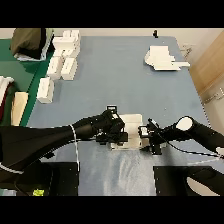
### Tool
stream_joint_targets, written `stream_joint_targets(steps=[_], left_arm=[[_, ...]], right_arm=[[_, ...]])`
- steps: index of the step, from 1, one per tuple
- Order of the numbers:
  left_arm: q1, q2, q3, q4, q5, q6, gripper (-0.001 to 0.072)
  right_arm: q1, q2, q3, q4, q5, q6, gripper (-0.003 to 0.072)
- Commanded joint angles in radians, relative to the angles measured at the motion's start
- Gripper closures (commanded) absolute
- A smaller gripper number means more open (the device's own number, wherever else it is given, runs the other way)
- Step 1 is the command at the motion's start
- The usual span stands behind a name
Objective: Fold the box.
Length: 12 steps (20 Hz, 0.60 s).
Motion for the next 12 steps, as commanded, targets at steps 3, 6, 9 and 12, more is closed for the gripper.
stream_joint_targets(steps=[3, 6, 9, 12], left_arm=[[-0.004, -0.006, 0.014, -0.003, 0.039, -0.034, 0.0248], [-0.004, -0.006, 0.019, 0.007, 0.045, -0.015, 0.0694], [-0.009, -0.006, 0.021, 0.004, 0.051, -0.022, 0.0695], [-0.017, -0.006, 0.021, 0.003, 0.051, -0.023, 0.0694]], right_arm=[[0.000, 0.000, 0.000, 0.000, 0.000, 0.000, 0.0179], [0.000, 0.000, 0.000, 0.001, 0.000, 0.000, 0.0179], [0.000, 0.000, 0.000, 0.000, 0.000, 0.000, 0.0179], [0.000, 0.001, 0.000, 0.000, 0.000, 0.000, 0.0179]])
